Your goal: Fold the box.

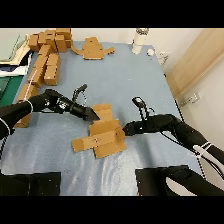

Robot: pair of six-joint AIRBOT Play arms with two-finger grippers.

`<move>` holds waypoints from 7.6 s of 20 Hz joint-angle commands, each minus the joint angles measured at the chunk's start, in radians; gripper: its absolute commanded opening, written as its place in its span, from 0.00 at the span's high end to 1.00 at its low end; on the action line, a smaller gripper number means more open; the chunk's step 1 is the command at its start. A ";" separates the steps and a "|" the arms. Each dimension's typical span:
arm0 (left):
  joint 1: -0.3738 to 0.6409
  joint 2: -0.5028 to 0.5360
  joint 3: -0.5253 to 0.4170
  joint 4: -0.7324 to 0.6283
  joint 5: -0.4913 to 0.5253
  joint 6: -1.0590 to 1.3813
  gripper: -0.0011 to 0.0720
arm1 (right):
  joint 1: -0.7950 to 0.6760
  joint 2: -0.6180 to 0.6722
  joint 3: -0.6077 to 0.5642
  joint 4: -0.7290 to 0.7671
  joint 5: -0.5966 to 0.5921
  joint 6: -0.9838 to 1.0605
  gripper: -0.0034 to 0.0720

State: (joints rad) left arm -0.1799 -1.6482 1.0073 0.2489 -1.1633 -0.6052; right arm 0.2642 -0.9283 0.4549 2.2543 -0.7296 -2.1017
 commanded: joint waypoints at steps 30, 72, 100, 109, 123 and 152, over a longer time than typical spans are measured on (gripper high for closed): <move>0.011 -0.002 0.020 -0.001 -0.008 0.067 0.86 | 0.000 -0.001 0.001 0.001 0.014 0.000 0.95; -0.240 0.239 -0.250 -0.092 0.354 0.892 0.97 | -0.180 -0.001 0.317 -0.230 -0.180 0.332 0.95; -0.238 0.239 -0.248 -0.093 0.342 0.874 0.97 | 0.883 0.465 -0.211 -0.998 -0.204 0.485 0.14; -0.238 0.239 -0.248 -0.093 0.341 0.874 0.97 | 0.883 0.262 -0.211 -1.081 0.037 0.485 0.14; -0.238 0.239 -0.248 -0.093 0.342 0.874 0.97 | 0.882 0.250 -0.154 -1.269 0.014 0.733 0.14; -0.238 0.239 -0.248 -0.093 0.342 0.874 0.97 | 0.094 0.139 -0.008 -0.120 -0.118 -0.844 0.00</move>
State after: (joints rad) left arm -0.4183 -1.4097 0.7586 0.1555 -0.8219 0.2684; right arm 0.5068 -0.6846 0.3843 1.8351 -0.7376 -2.5683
